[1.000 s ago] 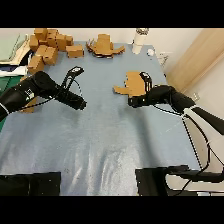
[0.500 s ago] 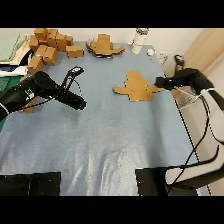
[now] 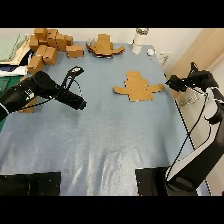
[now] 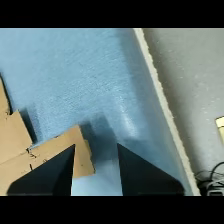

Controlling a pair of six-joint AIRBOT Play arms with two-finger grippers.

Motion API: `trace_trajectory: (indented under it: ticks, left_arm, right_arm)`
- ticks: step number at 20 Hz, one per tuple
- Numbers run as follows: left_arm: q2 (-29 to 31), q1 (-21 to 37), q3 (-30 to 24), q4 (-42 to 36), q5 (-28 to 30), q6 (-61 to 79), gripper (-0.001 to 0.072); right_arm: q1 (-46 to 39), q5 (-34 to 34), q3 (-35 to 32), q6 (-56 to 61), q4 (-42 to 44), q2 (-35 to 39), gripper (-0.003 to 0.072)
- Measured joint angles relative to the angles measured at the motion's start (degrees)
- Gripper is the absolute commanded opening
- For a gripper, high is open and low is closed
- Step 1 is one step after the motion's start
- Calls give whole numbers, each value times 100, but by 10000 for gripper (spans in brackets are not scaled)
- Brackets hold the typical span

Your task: Fold the box.

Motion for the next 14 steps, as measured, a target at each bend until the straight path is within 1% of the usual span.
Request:
trace_trajectory:
  ticks: [2,3,4,5,6,7,8,9,11,14]
  left_arm:
    - [0,0,0,-2,0,0,13]
    - [0,0,0,0,0,2,13]
    - [0,0,0,0,0,0,13]
    - [0,0,0,0,0,2,13]
    - [0,0,0,0,0,0,13]
    - [0,0,0,0,0,0,13]
    - [0,0,0,-2,0,0,13]
    - [0,0,0,0,0,0,13]
    - [0,0,0,0,0,0,13]
    - [0,-4,0,0,0,0,13]
  right_arm:
    - [52,-238,280,-122,96,-295,418]
    - [90,-354,396,-184,133,-415,370]
    - [131,-481,501,-249,160,-522,359]
    - [170,-560,584,-313,192,-595,308]
    - [201,-671,651,-396,225,-651,205]
    - [240,-811,734,-485,243,-695,142]
    - [278,-968,828,-588,315,-719,46]
    - [317,-1167,935,-682,372,-730,5]
    - [411,-1572,1143,-824,431,-743,3]
    - [566,-2090,1270,-944,527,-595,1]
